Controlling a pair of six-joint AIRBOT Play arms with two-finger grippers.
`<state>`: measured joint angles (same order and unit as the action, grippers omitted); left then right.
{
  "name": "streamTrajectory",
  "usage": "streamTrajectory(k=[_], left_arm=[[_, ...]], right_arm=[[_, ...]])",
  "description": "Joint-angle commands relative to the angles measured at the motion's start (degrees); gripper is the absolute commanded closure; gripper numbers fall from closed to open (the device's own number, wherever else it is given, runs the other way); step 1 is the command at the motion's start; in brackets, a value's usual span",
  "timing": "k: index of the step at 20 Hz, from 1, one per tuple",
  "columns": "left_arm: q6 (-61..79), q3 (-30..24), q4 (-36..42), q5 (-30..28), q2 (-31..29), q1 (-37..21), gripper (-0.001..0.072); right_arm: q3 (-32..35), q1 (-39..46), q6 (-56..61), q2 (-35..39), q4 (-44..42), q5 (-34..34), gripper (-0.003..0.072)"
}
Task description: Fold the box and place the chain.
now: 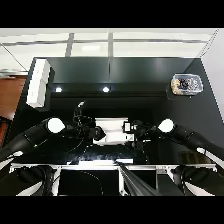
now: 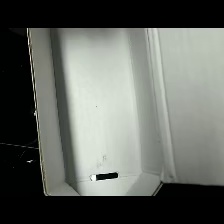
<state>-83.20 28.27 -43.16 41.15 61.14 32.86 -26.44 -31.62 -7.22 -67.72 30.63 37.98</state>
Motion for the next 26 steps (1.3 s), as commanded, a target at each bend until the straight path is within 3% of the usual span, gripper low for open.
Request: streamTrajectory(k=[1, 4, 11, 16, 26], left_arm=[[0.0, 0.1, -1.2, -0.1, 0.0, 0.0, 0.0107], [0.4, 0.1, -1.4, -0.1, 0.0, 0.0, 0.0061], [0.2, 1.6, -2.0, 0.0, 0.0, 1.2, 0.0071], [-11.9, 5.7, -14.9, 4.7, 0.0, 4.2, 0.0072], [-14.4, 5.9, -14.4, 6.4, 0.0, 4.2, 0.0090]], right_arm=[[0.0, -0.1, 0.0, 0.0, 0.0, 0.0, 0.0323], [0.0, 0.0, 0.0, 0.0, 0.0, 0.0, 0.0323], [0.0, 0.0, 0.0, 0.0, 0.0, 0.0, 0.0323], [0.0, 0.0, 0.0, 0.0, 0.0, 0.0, 0.0323], [0.0, 0.0, 0.0, 0.0, 0.0, 0.0, 0.0323]])
